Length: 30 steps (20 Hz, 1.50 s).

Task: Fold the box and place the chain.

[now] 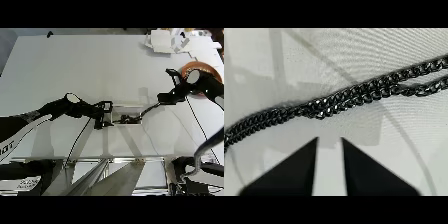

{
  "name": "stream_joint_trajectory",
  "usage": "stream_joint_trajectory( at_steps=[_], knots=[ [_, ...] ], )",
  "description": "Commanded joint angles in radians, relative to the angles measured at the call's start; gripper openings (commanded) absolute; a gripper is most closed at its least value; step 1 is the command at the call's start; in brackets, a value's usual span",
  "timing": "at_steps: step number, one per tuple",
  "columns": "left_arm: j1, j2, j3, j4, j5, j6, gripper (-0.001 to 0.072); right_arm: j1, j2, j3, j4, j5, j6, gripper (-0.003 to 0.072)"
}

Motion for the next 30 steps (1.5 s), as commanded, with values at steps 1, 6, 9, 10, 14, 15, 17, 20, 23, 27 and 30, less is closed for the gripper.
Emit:
stream_joint_trajectory(
  at_steps=[1,6,9,10,14,15,17,20,23,27,30],
  knots=[
    [0.000,0.001,0.000,0.000,0.000,0.000,0.0170,0.000,0.014,0.000,-0.022,-0.049,0.001,0.0243],
    [0.000,0.001,0.000,0.000,0.000,0.000,0.0170,-0.001,-0.008,0.000,-0.074,-0.115,0.031,0.0241],
    [0.000,0.001,0.000,0.000,0.000,0.000,0.0170,-0.001,-0.031,0.000,-0.098,-0.129,0.050,0.0239],
    [0.000,0.001,0.000,0.000,0.000,0.000,0.0170,-0.001,-0.035,0.000,-0.105,-0.138,0.051,0.0239],
    [0.000,0.001,0.000,0.000,0.000,0.000,0.0170,-0.001,-0.062,0.000,-0.108,-0.142,0.051,0.0235],
    [0.000,0.001,0.000,0.000,0.000,0.000,0.0170,-0.001,-0.070,0.000,-0.108,-0.142,0.051,0.0235],
    [0.000,0.001,0.000,0.000,0.000,0.000,0.0170,-0.001,-0.081,0.000,-0.108,-0.142,0.051,0.0214],
    [0.000,0.001,0.000,0.000,0.000,0.000,0.0170,0.000,-0.099,0.000,-0.108,-0.132,0.052,0.0213],
    [0.000,0.001,0.000,0.000,0.000,0.000,0.0170,0.000,-0.108,0.000,-0.108,-0.127,0.053,0.0153],
    [0.000,0.001,0.000,0.000,0.000,0.000,0.0170,0.000,-0.105,0.000,-0.106,-0.095,0.049,0.0015],
    [0.000,0.001,0.000,0.000,0.000,0.000,0.0170,0.000,-0.080,0.000,-0.108,-0.057,0.048,0.0015]
  ],
)
